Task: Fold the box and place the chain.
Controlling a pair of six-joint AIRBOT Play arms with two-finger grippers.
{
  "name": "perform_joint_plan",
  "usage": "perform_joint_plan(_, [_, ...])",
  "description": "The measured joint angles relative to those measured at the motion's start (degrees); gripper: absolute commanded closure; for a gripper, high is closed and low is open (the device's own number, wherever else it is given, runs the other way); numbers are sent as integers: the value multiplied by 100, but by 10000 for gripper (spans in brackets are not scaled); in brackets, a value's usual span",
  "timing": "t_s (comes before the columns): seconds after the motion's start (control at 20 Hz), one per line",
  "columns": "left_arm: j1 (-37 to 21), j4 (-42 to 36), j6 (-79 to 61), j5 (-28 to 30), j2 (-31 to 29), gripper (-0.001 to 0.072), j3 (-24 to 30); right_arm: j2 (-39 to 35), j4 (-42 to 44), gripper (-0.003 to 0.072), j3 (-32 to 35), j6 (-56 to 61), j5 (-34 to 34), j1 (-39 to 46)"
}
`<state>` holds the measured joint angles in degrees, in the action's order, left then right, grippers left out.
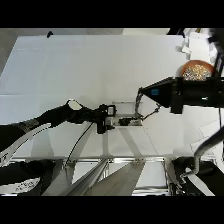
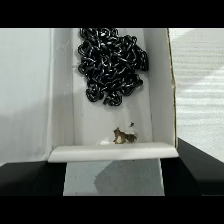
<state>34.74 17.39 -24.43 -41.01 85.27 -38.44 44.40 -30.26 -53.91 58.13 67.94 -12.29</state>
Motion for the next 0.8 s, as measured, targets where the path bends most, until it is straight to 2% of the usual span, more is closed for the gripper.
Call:
perform_joint_plan(0.15, [0,-2,0,0,0,439,0,503,-758,673,0,11,-238,-664])
perform_joint_plan(0.35, [0,-2,0,0,0,439,0,1113,-1427,673,13,175,-389,-1128])
perform_joint_plan(0.55, [0,-2,0,0,0,439,0,1519,-1718,672,291,286,-551,-1287])
perform_joint_plan(0.8, [0,-2,0,0,0,439,0,1878,-1856,672,743,321,-1099,-1574])
